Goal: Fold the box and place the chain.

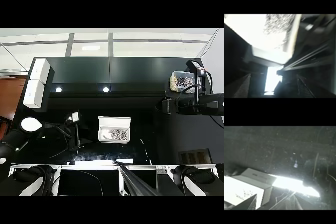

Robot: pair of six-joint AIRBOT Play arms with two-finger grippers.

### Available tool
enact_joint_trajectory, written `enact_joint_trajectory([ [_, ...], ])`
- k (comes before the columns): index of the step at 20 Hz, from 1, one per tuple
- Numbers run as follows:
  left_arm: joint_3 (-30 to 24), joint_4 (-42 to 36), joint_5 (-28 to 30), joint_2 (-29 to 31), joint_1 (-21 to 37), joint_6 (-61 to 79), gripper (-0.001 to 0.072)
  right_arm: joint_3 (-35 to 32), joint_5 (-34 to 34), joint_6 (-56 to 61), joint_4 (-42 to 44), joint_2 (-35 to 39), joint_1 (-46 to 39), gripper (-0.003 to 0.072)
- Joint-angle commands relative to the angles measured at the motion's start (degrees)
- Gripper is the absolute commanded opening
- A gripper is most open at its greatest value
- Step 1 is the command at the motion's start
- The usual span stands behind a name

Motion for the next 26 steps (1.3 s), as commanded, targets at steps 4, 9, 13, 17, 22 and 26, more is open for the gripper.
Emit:
enact_joint_trajectory([
  [4, 1.4, -1.1, 5.3, -11.5, -3.6, 14.2, 0.0720, 0.0, -0.1, 0.0, 0.8, 0.0, 0.2, 0.0547],
  [9, 7.6, -1.9, 1.2, -17.5, -3.3, 13.9, 0.0719, 0.0, -0.3, 0.0, 2.3, 0.0, 0.2, 0.0547],
  [13, 9.9, 0.1, -0.7, -20.2, -4.8, 13.9, 0.0718, 0.0, -1.2, 0.0, 2.3, 0.0, 0.2, 0.0547],
  [17, 9.9, -1.5, -0.9, -20.3, -4.8, 13.1, 0.0718, 0.0, -1.3, 0.0, 2.3, 0.0, 0.2, 0.0547],
  [22, 9.9, -4.9, -0.2, -20.3, -5.8, 12.9, 0.0718, 0.0, -1.4, 0.0, 2.3, 0.0, 0.2, 0.0547],
  [26, 9.9, -4.4, 0.8, -20.5, -8.1, 12.7, 0.0718, 0.0, -1.4, 0.0, 2.3, 0.0, 0.2, 0.0547],
])
